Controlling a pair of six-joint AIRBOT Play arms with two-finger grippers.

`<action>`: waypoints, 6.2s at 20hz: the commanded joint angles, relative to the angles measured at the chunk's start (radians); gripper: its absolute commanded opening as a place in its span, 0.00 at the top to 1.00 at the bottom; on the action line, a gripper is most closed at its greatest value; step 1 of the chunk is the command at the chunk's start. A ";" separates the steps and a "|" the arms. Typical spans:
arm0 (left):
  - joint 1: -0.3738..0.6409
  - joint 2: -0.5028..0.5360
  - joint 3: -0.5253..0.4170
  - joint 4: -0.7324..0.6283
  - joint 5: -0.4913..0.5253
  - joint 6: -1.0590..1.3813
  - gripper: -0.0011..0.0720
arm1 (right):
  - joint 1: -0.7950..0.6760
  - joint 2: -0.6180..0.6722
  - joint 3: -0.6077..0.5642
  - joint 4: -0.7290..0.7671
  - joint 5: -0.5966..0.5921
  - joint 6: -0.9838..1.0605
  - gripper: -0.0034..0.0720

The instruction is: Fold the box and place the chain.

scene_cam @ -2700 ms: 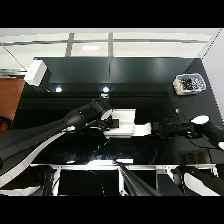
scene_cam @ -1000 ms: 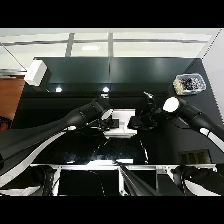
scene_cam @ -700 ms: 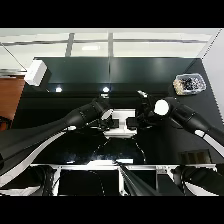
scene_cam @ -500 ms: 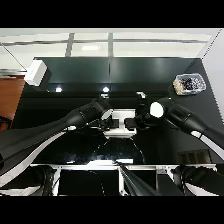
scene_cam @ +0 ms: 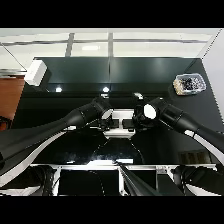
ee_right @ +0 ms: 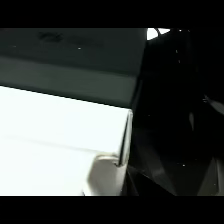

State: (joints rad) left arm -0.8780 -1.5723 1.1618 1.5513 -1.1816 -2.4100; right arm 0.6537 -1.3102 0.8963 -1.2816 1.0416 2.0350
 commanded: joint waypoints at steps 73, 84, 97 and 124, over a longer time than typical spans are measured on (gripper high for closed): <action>0.001 0.000 0.000 0.004 -0.023 0.001 0.94 | 0.062 0.016 0.122 -0.138 0.125 0.077 0.60; 0.001 0.000 0.000 0.004 -0.032 0.001 0.94 | -0.423 0.314 0.053 -0.857 -0.064 -0.008 0.60; 0.001 0.000 0.000 0.004 -0.027 0.001 0.94 | -0.872 -0.402 0.544 -0.390 -0.191 -0.189 0.06; 0.001 0.000 0.000 0.000 -0.031 0.001 0.94 | -0.882 -0.048 0.803 -0.346 -0.024 -0.424 0.93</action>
State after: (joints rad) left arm -0.8772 -1.5723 1.1618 1.5509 -1.2118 -2.4092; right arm -0.2283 -1.4876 1.6939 -1.6611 1.0351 1.6466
